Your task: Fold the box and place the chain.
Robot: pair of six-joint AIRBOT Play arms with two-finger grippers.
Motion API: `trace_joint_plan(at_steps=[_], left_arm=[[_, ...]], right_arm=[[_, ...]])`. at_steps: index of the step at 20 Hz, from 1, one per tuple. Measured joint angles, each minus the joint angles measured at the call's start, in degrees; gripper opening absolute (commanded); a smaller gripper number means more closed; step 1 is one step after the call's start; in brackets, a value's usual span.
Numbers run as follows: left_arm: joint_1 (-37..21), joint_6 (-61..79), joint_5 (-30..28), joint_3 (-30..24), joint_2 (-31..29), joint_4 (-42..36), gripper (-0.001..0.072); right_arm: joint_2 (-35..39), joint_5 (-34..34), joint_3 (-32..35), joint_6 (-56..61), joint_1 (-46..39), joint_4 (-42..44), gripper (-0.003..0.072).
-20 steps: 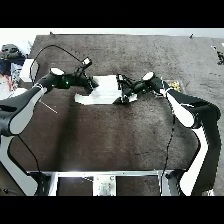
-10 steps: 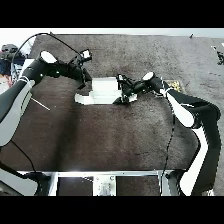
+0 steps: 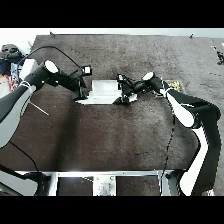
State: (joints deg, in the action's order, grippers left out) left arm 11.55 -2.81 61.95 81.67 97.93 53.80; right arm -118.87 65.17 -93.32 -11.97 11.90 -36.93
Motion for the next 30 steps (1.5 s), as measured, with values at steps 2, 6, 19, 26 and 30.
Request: trace_joint_plan(at_steps=[2,6,19,26,30], left_arm=[[0.15,2.08,0.07,-0.94,0.92,-1.07,0.072],[0.17,5.35,0.07,-1.68,3.04,-2.6,0.072],[0.2,9.99,-3.54,-1.95,5.62,-5.46,0.0688],[0.2,10.8,-5.46,-1.95,5.62,-5.53,0.0345],[0.2,11.39,-5.51,-1.95,5.79,-5.57,0.02]], right_arm=[[0.0,-0.02,0.0,0.0,0.02,0.02,0.04],[0.0,-0.02,0.0,0.0,0.0,0.02,0.0399],[0.0,-0.04,0.0,0.0,0.02,0.02,0.0399],[0.0,-0.02,0.0,0.04,0.02,0.07,0.04],[0.0,-0.02,0.0,0.0,0.0,0.04,0.04]])
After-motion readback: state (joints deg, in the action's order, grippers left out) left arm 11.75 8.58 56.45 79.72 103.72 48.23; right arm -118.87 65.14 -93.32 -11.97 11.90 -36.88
